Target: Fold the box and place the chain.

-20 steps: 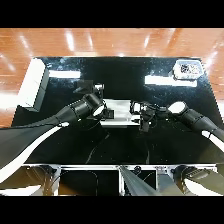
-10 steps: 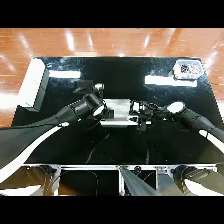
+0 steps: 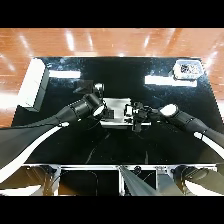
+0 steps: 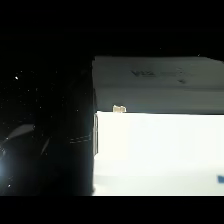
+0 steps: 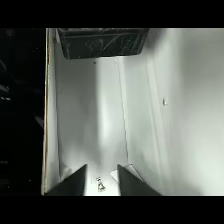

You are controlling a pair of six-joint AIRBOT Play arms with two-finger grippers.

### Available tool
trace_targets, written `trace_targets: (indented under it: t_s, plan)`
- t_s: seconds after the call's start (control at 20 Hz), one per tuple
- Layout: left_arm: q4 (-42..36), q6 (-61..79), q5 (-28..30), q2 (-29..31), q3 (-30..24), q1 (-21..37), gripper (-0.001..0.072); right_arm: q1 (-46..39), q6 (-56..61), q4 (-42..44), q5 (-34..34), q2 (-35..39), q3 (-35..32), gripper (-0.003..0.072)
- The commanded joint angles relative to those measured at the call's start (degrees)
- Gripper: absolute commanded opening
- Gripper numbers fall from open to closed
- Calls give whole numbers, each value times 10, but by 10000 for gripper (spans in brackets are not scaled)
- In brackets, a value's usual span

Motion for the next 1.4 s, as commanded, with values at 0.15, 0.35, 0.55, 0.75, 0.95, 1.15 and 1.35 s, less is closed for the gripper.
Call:
trace_targets:
  t_s: [0.15,0.35,0.55,0.75,0.95,1.15,1.35]
  plan:
    - [-2,0,-1,0,0,-1,16,3,-1,2,-15,0,0,473]
    - [-2,0,-1,0,0,-1,17,3,-1,2,-15,0,0,471]
    - [-2,0,-1,0,0,-1,17,3,-1,2,-15,0,0,470]
    - [-2,0,-3,0,0,-1,16,3,0,2,-15,0,0,13]
    - [-2,0,-3,0,0,-1,17,3,4,29,-10,5,0,14]
    - [-2,0,-3,0,0,-1,17,1,61,27,-1,59,0,14]
    - [-2,0,-3,0,0,-1,16,-42,233,-2,60,118,0,31]
